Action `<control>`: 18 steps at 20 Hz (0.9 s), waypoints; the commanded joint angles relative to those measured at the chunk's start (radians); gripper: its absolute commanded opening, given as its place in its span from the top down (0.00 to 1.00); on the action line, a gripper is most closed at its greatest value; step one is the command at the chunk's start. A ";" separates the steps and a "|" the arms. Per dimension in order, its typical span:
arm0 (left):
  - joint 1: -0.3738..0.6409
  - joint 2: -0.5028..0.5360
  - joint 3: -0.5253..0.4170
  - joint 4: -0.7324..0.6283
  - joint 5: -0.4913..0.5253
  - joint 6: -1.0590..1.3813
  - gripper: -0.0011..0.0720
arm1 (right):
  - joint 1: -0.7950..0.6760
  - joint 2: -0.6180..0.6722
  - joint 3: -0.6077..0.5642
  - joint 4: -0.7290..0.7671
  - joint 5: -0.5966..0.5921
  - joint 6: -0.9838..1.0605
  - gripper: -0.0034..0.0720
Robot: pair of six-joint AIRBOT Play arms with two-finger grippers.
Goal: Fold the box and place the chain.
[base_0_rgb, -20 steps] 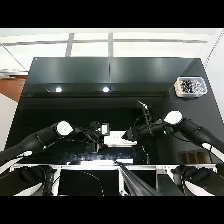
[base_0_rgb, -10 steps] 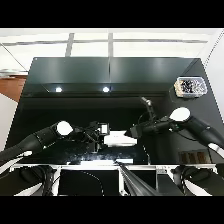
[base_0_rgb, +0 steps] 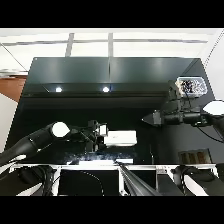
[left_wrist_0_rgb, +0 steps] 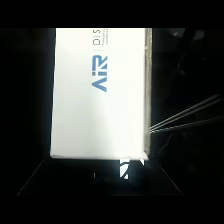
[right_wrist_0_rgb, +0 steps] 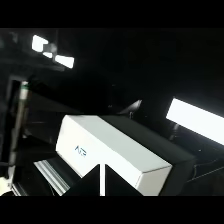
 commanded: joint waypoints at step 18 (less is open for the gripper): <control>-0.131 -0.100 0.248 0.163 -0.071 -0.516 0.02 | -0.042 0.007 0.001 -0.042 -0.034 -0.001 0.90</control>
